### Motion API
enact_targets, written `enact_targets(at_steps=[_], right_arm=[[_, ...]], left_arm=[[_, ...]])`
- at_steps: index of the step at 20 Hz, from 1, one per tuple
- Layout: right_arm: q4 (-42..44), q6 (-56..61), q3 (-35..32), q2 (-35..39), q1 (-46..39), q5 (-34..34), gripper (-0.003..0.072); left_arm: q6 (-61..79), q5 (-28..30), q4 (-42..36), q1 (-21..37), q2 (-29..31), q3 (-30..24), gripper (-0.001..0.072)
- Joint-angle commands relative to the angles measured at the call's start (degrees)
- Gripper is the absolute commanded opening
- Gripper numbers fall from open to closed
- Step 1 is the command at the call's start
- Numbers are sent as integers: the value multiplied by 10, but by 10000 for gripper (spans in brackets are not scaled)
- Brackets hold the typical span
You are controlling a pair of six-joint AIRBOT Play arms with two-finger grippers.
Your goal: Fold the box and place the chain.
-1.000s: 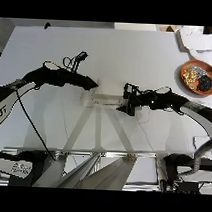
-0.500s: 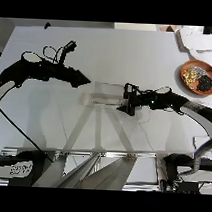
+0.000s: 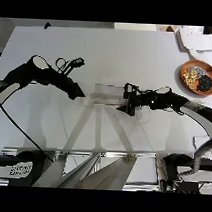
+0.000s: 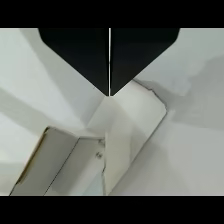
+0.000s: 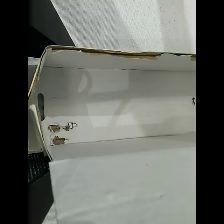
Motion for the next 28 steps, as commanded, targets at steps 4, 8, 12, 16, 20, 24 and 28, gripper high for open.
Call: enact_targets(at_steps=[4, 8, 12, 16, 20, 24, 28], right_arm=[[0, 0, 0, 0, 0, 0, 516], [0, 0, 0, 0, 0, 0, 516], [0, 0, 0, 0, 0, 0, 516], [0, 0, 0, 0, 0, 0, 516], [0, 0, 0, 0, 0, 0, 516], [0, 0, 0, 0, 0, 0, 516], [0, 0, 0, 0, 0, 0, 516]], left_arm=[[-119, 39, 174, -23, -5, -1, 3], [-119, 59, 188, -37, -5, -1, 3], [-23, 85, 143, -60, 37, -1, 8], [206, 82, 93, -59, 89, -1, 8], [270, 79, 19, -59, 88, -14, 283], [378, 82, 0, -55, 78, -54, 417], [418, 73, -57, -30, 44, -68, 418]])
